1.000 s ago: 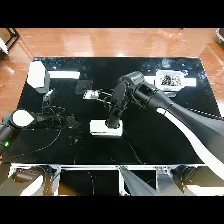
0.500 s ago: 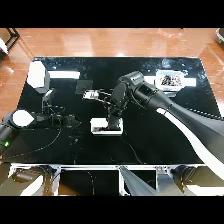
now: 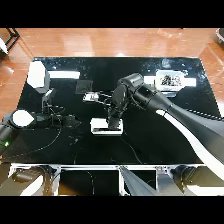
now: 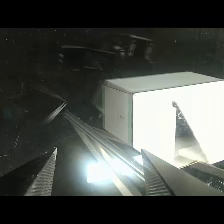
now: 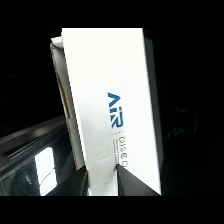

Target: Fold the box and place the chain.

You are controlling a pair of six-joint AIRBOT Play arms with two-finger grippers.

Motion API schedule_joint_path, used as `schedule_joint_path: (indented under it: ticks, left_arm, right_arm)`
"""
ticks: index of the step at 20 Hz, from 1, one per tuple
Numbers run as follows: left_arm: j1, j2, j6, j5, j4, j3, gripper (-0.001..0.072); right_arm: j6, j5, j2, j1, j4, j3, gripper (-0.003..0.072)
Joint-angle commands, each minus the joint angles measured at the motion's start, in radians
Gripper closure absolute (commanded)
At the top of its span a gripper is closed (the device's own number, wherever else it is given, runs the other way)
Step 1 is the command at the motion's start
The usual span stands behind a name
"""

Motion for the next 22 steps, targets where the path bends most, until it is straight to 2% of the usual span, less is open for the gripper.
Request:
schedule_joint_path:
  ticks: [1, 12, 13, 14, 22]
  left_arm:
    - [0.001, 0.000, 0.000, 0.000, 0.000, 0.000, 0.0086]
    - [0.001, 0.000, 0.000, 0.000, 0.000, 0.000, 0.0086]
    - [0.001, 0.000, 0.000, 0.000, 0.000, 0.000, 0.0086]
    - [0.001, 0.000, 0.000, 0.000, 0.000, 0.000, 0.0086]
    - [0.001, 0.000, 0.000, 0.000, -0.001, 0.000, 0.0086]
  right_arm:
    - [0.005, 0.008, -0.001, 0.015, -0.002, -0.017, 0.0518]
    - [0.008, 0.002, 0.002, 0.017, -0.005, -0.017, 0.0516]
    - [0.010, -0.005, 0.002, 0.017, -0.005, -0.017, 0.0498]
    - [0.023, -0.006, 0.002, 0.017, -0.006, -0.017, 0.0373]
    - [0.028, 0.003, 0.001, 0.029, -0.012, -0.025, 0.0376]
